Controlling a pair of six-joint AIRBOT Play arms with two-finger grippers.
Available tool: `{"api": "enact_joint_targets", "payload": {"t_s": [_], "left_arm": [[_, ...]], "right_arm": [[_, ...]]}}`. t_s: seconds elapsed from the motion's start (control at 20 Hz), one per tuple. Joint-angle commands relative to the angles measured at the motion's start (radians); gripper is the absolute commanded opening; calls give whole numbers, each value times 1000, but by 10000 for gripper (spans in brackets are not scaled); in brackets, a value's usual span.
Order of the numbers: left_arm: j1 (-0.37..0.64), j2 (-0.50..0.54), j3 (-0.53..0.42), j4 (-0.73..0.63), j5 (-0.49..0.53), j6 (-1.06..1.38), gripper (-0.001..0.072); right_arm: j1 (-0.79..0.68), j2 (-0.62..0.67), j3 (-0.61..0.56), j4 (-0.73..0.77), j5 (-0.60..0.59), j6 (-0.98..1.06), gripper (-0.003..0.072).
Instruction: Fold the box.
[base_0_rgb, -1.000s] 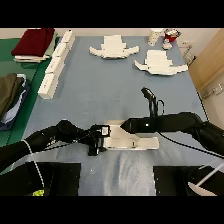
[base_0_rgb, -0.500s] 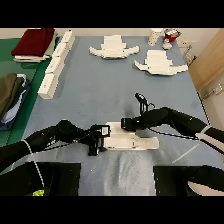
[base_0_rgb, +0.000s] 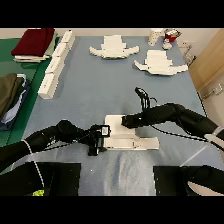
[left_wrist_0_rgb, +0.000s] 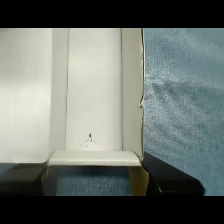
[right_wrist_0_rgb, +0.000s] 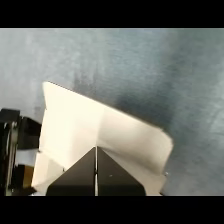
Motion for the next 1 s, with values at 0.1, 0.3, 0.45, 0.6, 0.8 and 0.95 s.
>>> {"api": "enact_joint_targets", "payload": {"t_s": [0.1,0.3,0.45,0.6,0.8,0.95], "left_arm": [[0,0,0,0,1,0,540],[0,0,0,0,1,0,540],[0,0,0,0,0,0,540],[0,0,0,0,1,0,540],[0,0,0,0,1,0,540],[0,0,0,0,0,0,540]], "right_arm": [[2,224,7,-308,-233,-66,17],[4,345,-74,-279,-467,-465,167],[4,367,-158,-325,-491,-647,672],[4,333,-207,-348,-358,-773,672],[4,242,-208,-342,-212,-885,657],[4,208,-208,-258,-157,-1017,652]]}}
